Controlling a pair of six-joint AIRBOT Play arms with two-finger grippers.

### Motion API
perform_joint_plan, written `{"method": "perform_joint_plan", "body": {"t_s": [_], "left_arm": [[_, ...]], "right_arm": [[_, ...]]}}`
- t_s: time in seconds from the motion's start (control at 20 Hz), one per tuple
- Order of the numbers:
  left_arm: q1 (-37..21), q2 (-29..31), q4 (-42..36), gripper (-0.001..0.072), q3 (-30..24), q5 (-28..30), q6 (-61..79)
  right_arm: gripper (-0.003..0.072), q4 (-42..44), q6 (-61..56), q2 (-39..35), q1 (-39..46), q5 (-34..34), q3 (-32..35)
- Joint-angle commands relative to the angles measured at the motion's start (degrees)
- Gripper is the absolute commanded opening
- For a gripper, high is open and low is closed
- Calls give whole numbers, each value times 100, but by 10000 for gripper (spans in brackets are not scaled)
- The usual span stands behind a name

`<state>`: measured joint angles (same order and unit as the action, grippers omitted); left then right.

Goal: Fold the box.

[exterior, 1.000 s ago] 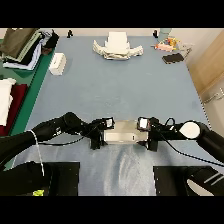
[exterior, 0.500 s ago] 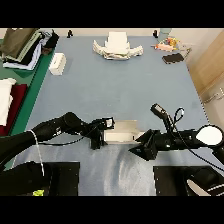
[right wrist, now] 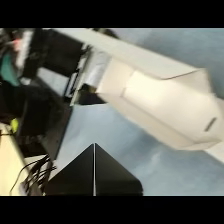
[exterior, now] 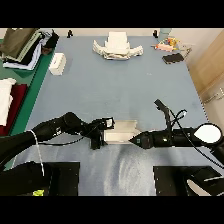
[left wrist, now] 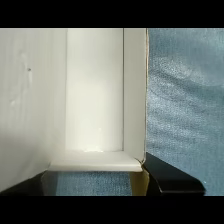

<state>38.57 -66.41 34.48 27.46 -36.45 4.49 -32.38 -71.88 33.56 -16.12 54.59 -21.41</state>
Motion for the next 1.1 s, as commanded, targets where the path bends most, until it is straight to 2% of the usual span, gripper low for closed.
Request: {"method": "perform_joint_plan", "body": {"t_s": [0.0, 0.1, 0.15, 0.3, 0.45, 0.65, 1.05], "left_arm": [[4, -2, 0, 518, -4, 0, 2], [2, -2, 0, 518, -4, 2, 2], [2, -2, 0, 518, -4, 0, 2], [2, -2, 0, 518, -4, 2, 2], [4, -2, 0, 518, -4, -2, 2], [2, -2, 0, 518, -4, 2, 2], [2, -2, 0, 518, -4, -9, 2]], "right_arm": [[18, -125, -13, 452, -7, -621, -52], [18, 658, 922, 815, -7, -562, -284], [18, 684, 1093, 1014, -4, -723, -452], [18, 199, 1086, 1864, 7, -1403, -1134], [18, -35, 1086, 2940, -2, -1375, -1672], [18, -44, 1412, 3832, -7, -1226, -1707], [19, -170, 1598, 4061, -116, -1217, -1709]]}}
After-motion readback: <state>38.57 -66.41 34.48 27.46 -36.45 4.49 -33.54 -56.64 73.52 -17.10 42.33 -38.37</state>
